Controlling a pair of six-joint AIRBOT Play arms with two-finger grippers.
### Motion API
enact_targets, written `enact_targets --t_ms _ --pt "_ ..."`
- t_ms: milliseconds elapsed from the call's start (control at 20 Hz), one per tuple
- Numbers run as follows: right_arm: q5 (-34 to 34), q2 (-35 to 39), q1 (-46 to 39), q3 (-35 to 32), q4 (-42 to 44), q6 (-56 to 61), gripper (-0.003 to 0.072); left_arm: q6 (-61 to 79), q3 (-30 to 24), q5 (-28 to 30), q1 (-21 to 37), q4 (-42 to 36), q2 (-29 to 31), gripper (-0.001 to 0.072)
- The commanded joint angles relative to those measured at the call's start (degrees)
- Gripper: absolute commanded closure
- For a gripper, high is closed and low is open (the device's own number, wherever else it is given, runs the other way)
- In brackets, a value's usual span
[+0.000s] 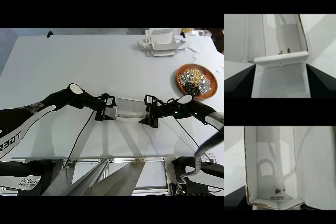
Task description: Fold the box and place the chain.
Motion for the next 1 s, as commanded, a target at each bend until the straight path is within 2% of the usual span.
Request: enact_targets --t_ms 0,600,950 --pt "0.0 0.0 0.0 0.0 0.0 0.0 0.0278 2.5 0.0 0.0 -0.9 -0.9 -0.1 0.0009" --pt "0.0 0.0 0.0 0.0 0.0 0.0 0.0278 2.3 0.0 -3.6 -0.9 0.8 -0.2 0.0008" --pt "0.0 0.0 0.0 0.0 0.0 0.0 0.0278 -1.8 0.0 -1.1 -0.9 -3.7 -1.6 0.0008"
